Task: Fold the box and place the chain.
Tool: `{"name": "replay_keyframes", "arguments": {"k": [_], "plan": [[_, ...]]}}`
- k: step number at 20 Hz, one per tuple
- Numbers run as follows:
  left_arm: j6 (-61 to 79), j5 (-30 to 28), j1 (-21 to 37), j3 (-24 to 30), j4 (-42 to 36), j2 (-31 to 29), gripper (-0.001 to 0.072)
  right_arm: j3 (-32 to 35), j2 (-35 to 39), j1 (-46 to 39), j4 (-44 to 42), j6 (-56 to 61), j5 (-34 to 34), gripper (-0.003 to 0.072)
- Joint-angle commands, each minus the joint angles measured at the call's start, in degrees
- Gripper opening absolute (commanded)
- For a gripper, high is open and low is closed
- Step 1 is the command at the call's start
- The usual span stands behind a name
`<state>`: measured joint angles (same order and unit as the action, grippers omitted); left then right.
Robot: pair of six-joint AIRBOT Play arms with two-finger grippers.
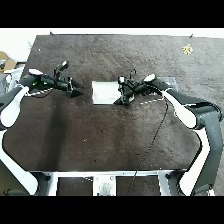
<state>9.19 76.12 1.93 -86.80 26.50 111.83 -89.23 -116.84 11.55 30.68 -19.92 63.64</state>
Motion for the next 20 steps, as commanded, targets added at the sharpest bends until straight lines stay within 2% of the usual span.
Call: {"name": "replay_keyframes", "arguments": {"k": [1, 4, 6, 12, 14, 17, 20], "plan": [[7.96, -2.23, -2.4, 0.2, 0.44, 0.92, 0.0562, -0.02, 0.02, 0.02, -0.02, 0.02, 0.0, 0.0467], [8.28, -3.43, -4.9, 0.22, 4.5, 1.07, 0.0561, -0.02, 0.02, 0.02, 0.0, 0.02, 0.02, 0.0467], [8.35, -3.19, -5.11, -0.15, 3.56, 2.32, 0.0561, -0.02, 0.02, 0.02, 0.0, 0.02, 0.02, 0.0467], [7.56, 1.73, -5.09, -7.19, 1.77, 7.48, 0.0561, -0.04, 0.02, 0.02, -0.02, 0.02, 0.02, 0.0467], [7.98, 3.96, -5.11, -7.58, 1.77, 8.15, 0.059, -0.02, 0.0, 0.02, -0.02, 0.02, 0.0, 0.0467], [7.98, 5.99, -5.11, -7.34, 3.13, 8.24, 0.0681, -0.02, 0.02, 0.02, -0.02, 0.02, 0.02, 0.0468], [7.15, 3.74, -5.25, -7.34, 1.73, 8.24, 0.0682, -0.02, 0.0, 0.02, -0.02, 0.02, 0.02, 0.0468]]}}
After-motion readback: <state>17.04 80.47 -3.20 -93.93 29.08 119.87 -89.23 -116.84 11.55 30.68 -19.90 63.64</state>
